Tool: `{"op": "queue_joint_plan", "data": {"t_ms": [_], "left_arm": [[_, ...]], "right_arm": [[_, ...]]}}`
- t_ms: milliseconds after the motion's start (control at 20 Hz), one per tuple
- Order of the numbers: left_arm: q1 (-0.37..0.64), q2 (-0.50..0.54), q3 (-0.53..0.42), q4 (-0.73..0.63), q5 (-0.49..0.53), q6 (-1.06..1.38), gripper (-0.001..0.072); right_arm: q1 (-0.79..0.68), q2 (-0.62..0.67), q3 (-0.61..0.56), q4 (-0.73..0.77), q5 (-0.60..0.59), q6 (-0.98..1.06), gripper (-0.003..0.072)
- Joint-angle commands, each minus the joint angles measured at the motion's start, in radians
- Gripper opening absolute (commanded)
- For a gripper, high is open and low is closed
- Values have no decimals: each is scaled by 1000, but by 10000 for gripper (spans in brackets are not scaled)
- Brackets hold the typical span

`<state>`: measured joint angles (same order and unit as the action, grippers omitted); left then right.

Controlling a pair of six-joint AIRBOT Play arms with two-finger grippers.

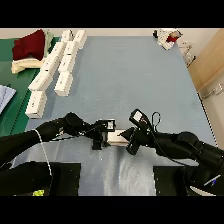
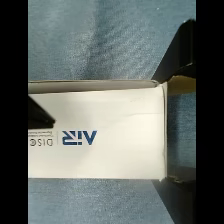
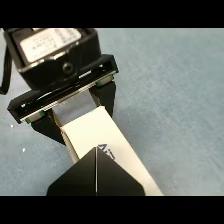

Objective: Fold the box.

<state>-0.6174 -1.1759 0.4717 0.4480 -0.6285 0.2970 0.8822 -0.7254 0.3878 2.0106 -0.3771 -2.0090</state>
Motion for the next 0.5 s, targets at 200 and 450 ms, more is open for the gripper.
{"op": "queue_joint_plan", "data": {"t_ms": [200,450], "left_arm": [[0,0,0,1,0,2,449],[0,0,0,1,0,2,449]], "right_arm": [[-335,-111,329,-137,-546,-178,5],[-532,-342,534,-192,-674,-242,5]]}}
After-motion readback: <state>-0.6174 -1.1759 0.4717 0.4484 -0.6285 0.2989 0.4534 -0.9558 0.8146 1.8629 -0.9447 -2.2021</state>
